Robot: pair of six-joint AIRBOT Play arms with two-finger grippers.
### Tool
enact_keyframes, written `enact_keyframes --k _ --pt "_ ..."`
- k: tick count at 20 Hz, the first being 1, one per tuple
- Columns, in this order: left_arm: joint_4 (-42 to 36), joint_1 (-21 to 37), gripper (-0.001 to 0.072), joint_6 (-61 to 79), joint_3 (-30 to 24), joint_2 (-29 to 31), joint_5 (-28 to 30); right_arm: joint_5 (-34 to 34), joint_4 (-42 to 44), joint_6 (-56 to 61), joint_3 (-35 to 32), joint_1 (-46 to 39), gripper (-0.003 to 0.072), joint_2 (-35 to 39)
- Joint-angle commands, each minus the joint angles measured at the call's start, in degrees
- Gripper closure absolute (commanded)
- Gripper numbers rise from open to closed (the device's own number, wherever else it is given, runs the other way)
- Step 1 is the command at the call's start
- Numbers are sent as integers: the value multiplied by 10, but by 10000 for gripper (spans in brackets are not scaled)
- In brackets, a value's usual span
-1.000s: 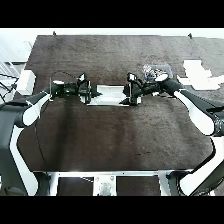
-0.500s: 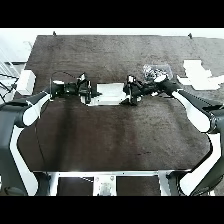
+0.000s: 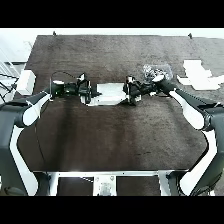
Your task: Fold the box and place the chain.
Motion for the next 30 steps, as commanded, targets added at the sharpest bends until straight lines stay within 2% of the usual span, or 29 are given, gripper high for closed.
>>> enact_keyframes --k 1,10,12,22,24,25,30 --pt "0 0 692 0 1 0 0 20 2 -2 17 1 2 -17" --pt "0 0 692 0 1 0 0 52 35 -2 45 0 6 -45" --pt "0 0 692 0 1 0 0 53 37 -2 46 2 27 -49" --pt "0 0 692 0 1 0 -1 54 36 -2 51 1 40 -60" --pt "0 0 692 0 1 0 -2 58 36 1 55 0 55 -63" --pt "0 0 692 0 1 0 -2 59 36 0 55 0 115 -64" --pt "0 0 692 0 1 0 -3 59 36 0 56 -1 131 -64"
